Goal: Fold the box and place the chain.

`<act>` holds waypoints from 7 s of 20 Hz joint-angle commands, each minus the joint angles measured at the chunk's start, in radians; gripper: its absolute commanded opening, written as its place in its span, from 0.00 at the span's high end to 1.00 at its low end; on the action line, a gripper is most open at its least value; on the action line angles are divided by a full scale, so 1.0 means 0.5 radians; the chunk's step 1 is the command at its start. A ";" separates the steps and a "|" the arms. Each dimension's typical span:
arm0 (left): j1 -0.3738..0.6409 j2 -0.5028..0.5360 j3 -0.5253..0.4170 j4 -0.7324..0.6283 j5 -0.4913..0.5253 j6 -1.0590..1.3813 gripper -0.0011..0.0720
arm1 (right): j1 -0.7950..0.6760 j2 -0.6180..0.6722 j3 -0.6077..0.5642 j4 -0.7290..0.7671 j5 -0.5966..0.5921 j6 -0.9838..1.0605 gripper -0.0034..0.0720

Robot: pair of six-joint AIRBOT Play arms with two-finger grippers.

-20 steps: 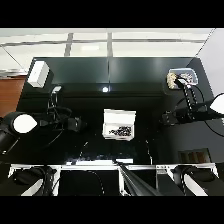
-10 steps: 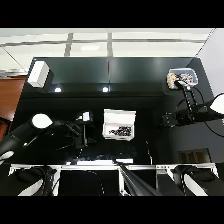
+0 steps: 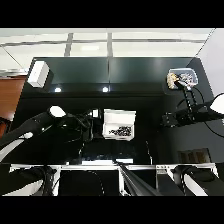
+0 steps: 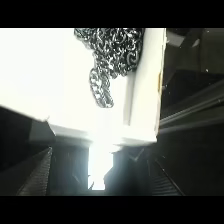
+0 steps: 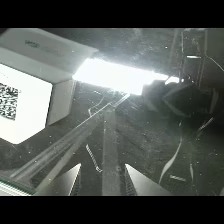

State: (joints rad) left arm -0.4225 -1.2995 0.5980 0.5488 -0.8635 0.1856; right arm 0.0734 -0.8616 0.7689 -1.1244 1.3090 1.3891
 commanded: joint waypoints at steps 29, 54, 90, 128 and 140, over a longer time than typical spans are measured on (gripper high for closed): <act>-0.163 -0.082 0.072 -0.136 0.121 0.294 0.01 | -0.002 0.002 -0.001 0.122 -0.076 0.048 0.51; -0.167 -0.081 0.072 -0.135 0.142 0.280 0.38 | 0.401 -0.626 0.126 0.766 -0.649 -1.254 0.12; -0.168 -0.081 0.072 -0.135 0.132 0.242 0.38 | 0.667 -0.580 0.075 0.500 -0.417 -1.992 0.70; -0.167 -0.081 0.072 -0.136 0.134 0.243 0.38 | 0.493 -0.449 -0.465 1.813 -0.447 -1.071 0.95; -0.168 -0.081 0.072 -0.136 0.134 0.243 0.38 | 0.497 -0.561 -0.539 1.385 -0.789 -0.692 0.95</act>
State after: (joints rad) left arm -0.5064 -1.3392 0.6331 0.4808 -0.7959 0.3073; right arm 0.3214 -1.1255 0.5022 -0.3672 0.9485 1.0019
